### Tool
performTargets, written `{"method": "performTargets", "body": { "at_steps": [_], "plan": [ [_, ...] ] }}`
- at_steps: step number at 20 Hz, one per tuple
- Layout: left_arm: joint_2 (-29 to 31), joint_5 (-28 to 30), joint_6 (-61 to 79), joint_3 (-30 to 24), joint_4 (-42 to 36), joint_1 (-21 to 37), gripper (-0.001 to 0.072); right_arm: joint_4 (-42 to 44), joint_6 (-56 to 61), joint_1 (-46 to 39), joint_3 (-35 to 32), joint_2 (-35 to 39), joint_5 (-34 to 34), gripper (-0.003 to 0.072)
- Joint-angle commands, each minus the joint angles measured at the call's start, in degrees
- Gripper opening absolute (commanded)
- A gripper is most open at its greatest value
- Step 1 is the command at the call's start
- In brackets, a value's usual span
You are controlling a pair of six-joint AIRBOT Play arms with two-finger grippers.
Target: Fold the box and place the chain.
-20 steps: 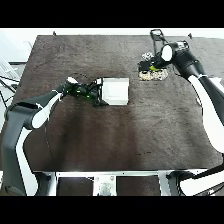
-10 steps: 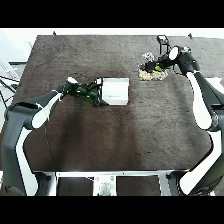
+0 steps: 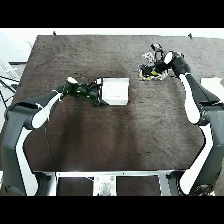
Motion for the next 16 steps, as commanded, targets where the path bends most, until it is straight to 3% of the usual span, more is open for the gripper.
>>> {"method": "performTargets", "body": {
  "at_steps": [1, 2, 7, 8, 9, 10, 16],
  "plan": [
    [0.0, -0.02, 0.02, 0.0, 0.02, -0.02, 0.0289, -0.02, -0.46, 0.02, 0.39, -0.68, 0.96, 0.0352],
    [0.0, -0.02, 0.02, 0.0, 0.02, -0.02, 0.0289, -0.02, -0.83, 0.2, 0.39, -0.68, 1.86, 0.0301],
    [0.0, -0.02, 0.02, 0.0, 0.02, -0.02, 0.0289, -0.07, -1.99, 0.61, 0.39, -0.74, 3.56, 0.0291],
    [0.0, -0.04, 0.02, 0.0, 0.02, -0.02, 0.0289, 0.0, -2.54, 0.61, 0.39, -0.74, 3.56, 0.0228],
    [0.0, -0.02, 0.02, 0.0, 0.02, -0.02, 0.0289, 0.02, -3.48, 0.68, 0.37, -0.83, 3.72, 0.0084],
    [0.0, -0.02, 0.02, 0.0, 0.02, -0.02, 0.0289, 0.0, -4.11, 0.74, 0.37, -0.85, 3.61, 0.0016],
    [0.0, -0.02, 0.02, 0.0, 0.02, -0.02, 0.0289, -0.35, -4.7, 0.74, 0.81, 0.96, 1.25, 0.0014]
  ]
}}
